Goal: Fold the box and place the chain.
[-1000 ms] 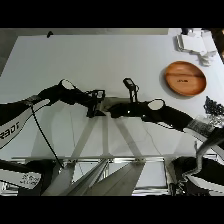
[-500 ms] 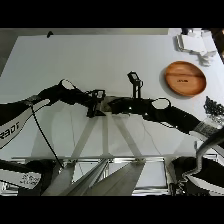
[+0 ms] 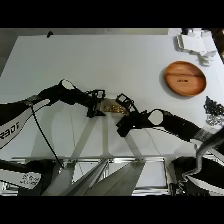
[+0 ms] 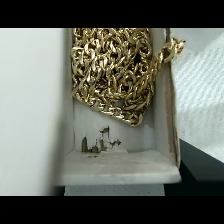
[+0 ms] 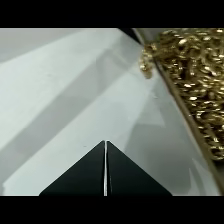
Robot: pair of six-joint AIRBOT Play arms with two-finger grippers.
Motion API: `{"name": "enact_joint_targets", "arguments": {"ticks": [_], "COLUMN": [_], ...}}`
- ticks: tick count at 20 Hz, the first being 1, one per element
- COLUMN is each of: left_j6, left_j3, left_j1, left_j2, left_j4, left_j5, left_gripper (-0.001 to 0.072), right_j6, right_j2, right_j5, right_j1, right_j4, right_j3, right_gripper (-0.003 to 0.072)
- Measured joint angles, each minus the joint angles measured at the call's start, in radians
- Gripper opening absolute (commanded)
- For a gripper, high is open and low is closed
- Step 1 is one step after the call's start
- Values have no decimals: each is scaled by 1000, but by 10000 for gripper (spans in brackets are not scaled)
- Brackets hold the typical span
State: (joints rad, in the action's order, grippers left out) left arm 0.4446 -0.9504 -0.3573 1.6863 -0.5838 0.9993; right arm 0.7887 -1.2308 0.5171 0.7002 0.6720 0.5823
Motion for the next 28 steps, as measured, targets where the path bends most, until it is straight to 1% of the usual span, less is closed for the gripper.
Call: {"name": "enact_joint_targets", "arguments": {"ticks": [3, 5, 12, 15, 18, 25, 28], "left_j6": [0, -3, 0, 0, 0, 1, 0], "left_j3": [0, 0, 0, 0, 0, 0, 0], "left_j1": [0, 0, 0, 0, 0, 0, 0], "left_j2": [0, 0, 0, 0, 0, 0, 0], "left_j4": [0, 1, 0, 0, 0, 0, 0], "left_j5": [0, 0, 0, 0, 0, 0, 0], "left_gripper": [76, 76, 76, 76, 76, 76, 76], "right_j6": [35, 50, 65, 68, 60, 42, 41], "right_j2": [-35, -52, -68, -68, -45, 67, 85], "right_j5": [-135, -183, -269, -278, -273, -284, -242], "right_j1": [4, 9, 53, 61, 64, 4, -16], "right_j4": [-46, -121, -373, -463, -512, -541, -509], "right_j3": [-10, -13, -15, -8, 4, 10, 10], "right_gripper": [6, 6, 5, 5, 6, 6, 6]}}
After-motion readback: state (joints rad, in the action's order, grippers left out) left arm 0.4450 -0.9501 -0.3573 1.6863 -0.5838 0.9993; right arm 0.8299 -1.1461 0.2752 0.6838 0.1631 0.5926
